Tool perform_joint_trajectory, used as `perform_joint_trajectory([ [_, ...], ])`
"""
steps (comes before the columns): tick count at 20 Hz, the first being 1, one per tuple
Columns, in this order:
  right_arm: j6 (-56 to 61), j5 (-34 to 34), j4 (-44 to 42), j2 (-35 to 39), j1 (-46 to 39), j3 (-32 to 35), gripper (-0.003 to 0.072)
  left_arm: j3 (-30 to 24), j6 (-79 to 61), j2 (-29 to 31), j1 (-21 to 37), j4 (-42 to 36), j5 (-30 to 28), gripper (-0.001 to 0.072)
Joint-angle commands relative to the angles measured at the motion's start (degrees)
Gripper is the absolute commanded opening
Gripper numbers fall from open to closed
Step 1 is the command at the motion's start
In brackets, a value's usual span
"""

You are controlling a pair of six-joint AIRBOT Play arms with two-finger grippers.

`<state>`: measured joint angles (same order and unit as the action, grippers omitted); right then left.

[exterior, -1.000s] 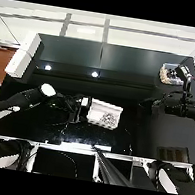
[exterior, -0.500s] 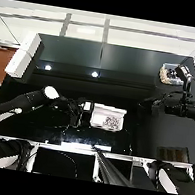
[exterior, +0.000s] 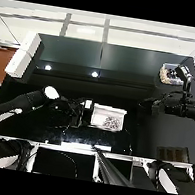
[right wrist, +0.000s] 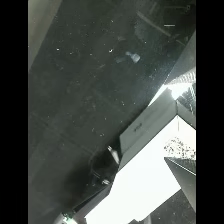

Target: Fold the box and place the chain.

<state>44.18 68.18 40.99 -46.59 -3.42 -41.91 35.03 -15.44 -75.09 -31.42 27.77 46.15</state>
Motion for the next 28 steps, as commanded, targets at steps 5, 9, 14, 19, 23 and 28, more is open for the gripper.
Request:
perform_joint_trajectory([
  [5,0.00,0.00,0.00,0.00,-0.02,-0.02,0.0506,0.37,0.63,-0.17,-1.11,0.04,-0.90,0.0702],
  [9,0.00,0.00,0.00,0.00,-0.02,-0.02,0.0506,0.39,0.66,-0.42,-2.05,0.17,-1.53,0.0702],
  [14,0.00,0.00,0.00,0.00,-0.02,-0.02,0.0506,0.39,0.68,-0.42,-2.12,0.13,-1.84,0.0696],
  [19,5.62,-2.51,0.04,-0.02,2.23,0.46,0.0706,0.39,0.68,-0.42,-2.12,0.13,-1.81,0.0344],
  [23,9.75,-13.86,4.31,-0.48,11.80,0.46,0.0704,0.39,0.68,-0.42,-2.12,0.11,-1.84,0.0344],
  [28,9.75,-15.98,6.99,-8.55,18.49,0.46,0.0697,0.39,0.68,-0.42,-2.12,0.09,-1.84,0.0344],
])
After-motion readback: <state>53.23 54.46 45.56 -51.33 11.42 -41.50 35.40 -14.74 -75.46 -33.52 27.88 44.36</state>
